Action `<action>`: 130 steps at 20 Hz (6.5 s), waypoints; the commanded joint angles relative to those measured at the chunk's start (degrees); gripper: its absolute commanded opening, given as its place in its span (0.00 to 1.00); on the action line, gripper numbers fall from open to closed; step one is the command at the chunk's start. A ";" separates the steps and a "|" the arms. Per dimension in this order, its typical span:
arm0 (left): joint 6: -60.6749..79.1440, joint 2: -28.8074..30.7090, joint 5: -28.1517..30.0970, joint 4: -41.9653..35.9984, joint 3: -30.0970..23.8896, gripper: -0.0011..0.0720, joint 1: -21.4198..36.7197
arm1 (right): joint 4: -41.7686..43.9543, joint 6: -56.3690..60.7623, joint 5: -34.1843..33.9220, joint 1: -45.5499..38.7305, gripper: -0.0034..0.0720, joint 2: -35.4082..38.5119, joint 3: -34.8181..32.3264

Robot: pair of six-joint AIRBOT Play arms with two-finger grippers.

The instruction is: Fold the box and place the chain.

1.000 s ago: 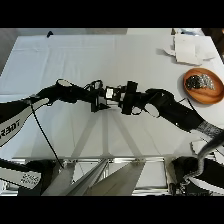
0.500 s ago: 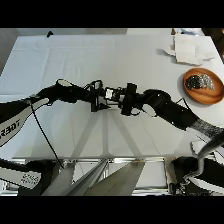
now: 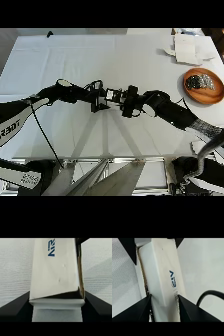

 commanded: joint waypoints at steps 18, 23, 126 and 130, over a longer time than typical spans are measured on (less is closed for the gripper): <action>-0.02 0.00 0.09 -0.04 0.04 0.52 0.00 | 1.01 0.20 3.32 0.92 0.28 1.33 -0.02; -0.02 0.00 0.09 -0.04 0.04 0.52 0.00 | 0.85 0.20 3.50 0.92 0.28 3.26 -0.02; -0.02 0.00 0.11 -0.04 0.04 0.52 0.00 | 66.79 -9.57 18.40 -27.89 0.06 3.34 -15.34; -0.02 0.00 0.11 -0.04 0.04 0.52 0.00 | 75.10 -13.57 17.35 -27.89 0.06 3.89 -15.34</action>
